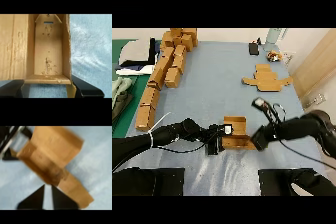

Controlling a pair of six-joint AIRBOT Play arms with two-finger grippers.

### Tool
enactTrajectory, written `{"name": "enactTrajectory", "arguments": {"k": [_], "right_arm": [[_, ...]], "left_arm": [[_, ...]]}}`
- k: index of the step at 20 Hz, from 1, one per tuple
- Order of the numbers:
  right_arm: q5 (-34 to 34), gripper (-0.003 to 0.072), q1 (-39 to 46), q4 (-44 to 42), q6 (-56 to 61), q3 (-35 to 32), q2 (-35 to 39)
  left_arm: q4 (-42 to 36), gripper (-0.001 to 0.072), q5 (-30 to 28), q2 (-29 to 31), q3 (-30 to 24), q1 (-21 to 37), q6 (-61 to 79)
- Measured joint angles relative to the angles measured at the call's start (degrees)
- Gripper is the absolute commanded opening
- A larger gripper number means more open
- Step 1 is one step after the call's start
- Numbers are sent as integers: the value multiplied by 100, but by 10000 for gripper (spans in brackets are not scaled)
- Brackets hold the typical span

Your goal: Fold the box.

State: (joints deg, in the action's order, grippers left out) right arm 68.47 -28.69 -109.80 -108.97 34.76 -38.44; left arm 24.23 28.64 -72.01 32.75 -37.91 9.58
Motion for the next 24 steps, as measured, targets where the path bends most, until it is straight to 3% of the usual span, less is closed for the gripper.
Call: {"name": "enactTrajectory", "arguments": {"k": [4, 5, 7, 8, 10, 14, 15, 17, 20, 24], "right_arm": [[-201, 393, -96, 739, -901, -658, 214], [-389, 461, -103, 916, -1097, -743, 164], [-835, 470, -116, 1154, -1486, -850, -13], [-1025, 469, -120, 1198, -1694, -885, -127], [-1285, 599, -127, 1110, -2138, -925, -330], [-1561, 598, -131, 664, -2883, -960, -527], [-1635, 568, -131, 603, -2988, -964, -549], [-1792, 336, -129, 463, -3224, -968, -573], [-1884, 153, -164, 164, -3501, -968, -581], [-2000, 153, -330, -42, -3670, -968, -595]], "left_arm": [[0, 605, 0, 0, 0, 0, 0], [0, 604, 0, 0, 0, 0, 0], [0, 604, 0, 0, 0, 0, 0], [0, 604, 0, 0, 0, 0, 0], [0, 604, 0, 0, 0, 0, 0], [0, 605, 0, 0, 0, 0, 0], [0, 605, 0, 0, 0, 0, 0], [0, 605, 0, 0, 0, 0, 0], [0, 604, 0, 0, 0, 0, -2], [0, 604, 2, 0, 0, 0, 0]]}}
